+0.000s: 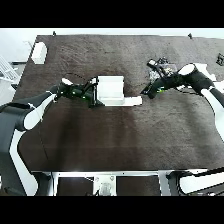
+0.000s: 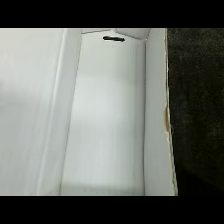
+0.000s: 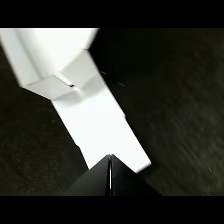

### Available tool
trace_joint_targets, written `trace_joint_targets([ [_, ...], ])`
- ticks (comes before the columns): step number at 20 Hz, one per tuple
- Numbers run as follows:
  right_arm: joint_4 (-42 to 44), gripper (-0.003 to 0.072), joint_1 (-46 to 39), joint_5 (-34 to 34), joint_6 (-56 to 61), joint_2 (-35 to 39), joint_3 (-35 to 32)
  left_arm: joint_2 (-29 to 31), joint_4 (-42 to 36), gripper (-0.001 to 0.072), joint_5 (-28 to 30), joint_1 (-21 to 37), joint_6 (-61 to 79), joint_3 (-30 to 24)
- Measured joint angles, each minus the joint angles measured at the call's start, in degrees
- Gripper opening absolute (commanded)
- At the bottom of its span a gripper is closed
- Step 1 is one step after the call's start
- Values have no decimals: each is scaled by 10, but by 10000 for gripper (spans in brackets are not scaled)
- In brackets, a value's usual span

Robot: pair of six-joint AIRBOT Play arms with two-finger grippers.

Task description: Fold the box and place the chain.

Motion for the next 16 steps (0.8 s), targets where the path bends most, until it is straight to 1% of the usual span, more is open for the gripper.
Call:
trace_joint_targets([
  [4,-2,11,-40,0,87,-12,0,0,0,407,-1,0,0,0],
  [8,0,11,-53,0,174,-51,-1,0,1,407,-2,0,0,0],
  [12,14,11,-42,0,225,-94,-1,0,1,407,-2,0,0,0],
  [16,43,11,-4,0,240,-115,-1,0,1,407,-2,0,0,0],
])
